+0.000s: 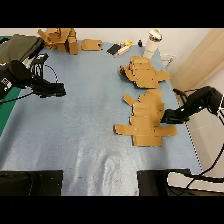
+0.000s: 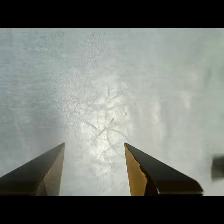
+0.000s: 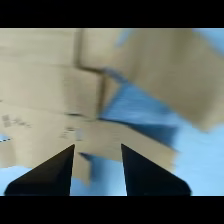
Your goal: Fold the box.
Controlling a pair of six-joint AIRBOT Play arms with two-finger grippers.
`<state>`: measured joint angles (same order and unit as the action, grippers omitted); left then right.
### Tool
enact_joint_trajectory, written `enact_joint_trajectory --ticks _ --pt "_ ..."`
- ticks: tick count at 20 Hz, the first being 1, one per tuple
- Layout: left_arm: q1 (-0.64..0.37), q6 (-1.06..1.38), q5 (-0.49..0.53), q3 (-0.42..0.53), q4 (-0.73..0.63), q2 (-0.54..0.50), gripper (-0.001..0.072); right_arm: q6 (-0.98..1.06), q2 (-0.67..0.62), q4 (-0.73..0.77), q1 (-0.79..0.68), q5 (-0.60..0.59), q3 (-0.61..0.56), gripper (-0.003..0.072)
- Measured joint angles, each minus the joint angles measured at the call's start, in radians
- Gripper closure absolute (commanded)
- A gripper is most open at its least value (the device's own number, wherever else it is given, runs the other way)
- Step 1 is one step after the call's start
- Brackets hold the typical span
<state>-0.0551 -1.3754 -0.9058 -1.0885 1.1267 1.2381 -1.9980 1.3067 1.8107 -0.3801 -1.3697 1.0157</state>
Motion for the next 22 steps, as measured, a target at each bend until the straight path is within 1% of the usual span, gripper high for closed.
enact_joint_trajectory --ticks 1,3,6,8,11,14,16,17,18,20,21,22 --pt "-0.001 0.016 -0.016 0.000 -0.022 0.000 0.0034 0.022 0.000 -0.071 -0.002 0.002 0.025 0.0230" --pt "-0.001 0.050 -0.047 0.000 -0.085 0.000 0.0029 0.048 0.001 -0.163 -0.020 0.009 0.055 0.0230" --pt "-0.001 0.113 -0.081 0.000 -0.196 0.000 0.0029 0.052 0.006 -0.183 -0.084 0.016 0.074 0.0230" --pt "-0.001 0.157 -0.103 0.000 -0.268 0.000 0.0028 0.021 0.009 -0.142 -0.144 0.008 0.061 0.0230" --pt "-0.001 0.217 -0.137 0.000 -0.349 0.001 0.0028 -0.058 0.012 -0.037 -0.230 0.000 -0.008 0.0230" --pt "-0.001 0.268 -0.175 0.000 -0.406 0.002 0.0028 -0.123 0.014 0.050 -0.272 0.023 -0.085 0.0230" --pt "-0.001 0.290 -0.195 0.001 -0.426 0.002 0.0029 -0.156 0.014 0.121 -0.284 0.031 -0.114 0.0232" --pt "0.000 0.301 -0.205 0.002 -0.433 0.002 0.0029 -0.169 0.015 0.154 -0.287 0.031 -0.122 0.0256" --pt "0.003 0.309 -0.213 0.004 -0.439 0.002 0.0029 -0.179 0.015 0.182 -0.290 0.029 -0.129 0.0295" --pt "0.008 0.324 -0.221 0.007 -0.450 0.002 0.0029 -0.192 0.015 0.224 -0.294 0.014 -0.137 0.0297" --pt "0.011 0.329 -0.225 0.008 -0.450 0.002 0.0029 -0.196 0.015 0.238 -0.294 0.005 -0.139 0.0317" --pt "0.013 0.334 -0.231 0.009 -0.453 0.002 0.0029 -0.200 0.015 0.250 -0.295 0.000 -0.141 0.0320"
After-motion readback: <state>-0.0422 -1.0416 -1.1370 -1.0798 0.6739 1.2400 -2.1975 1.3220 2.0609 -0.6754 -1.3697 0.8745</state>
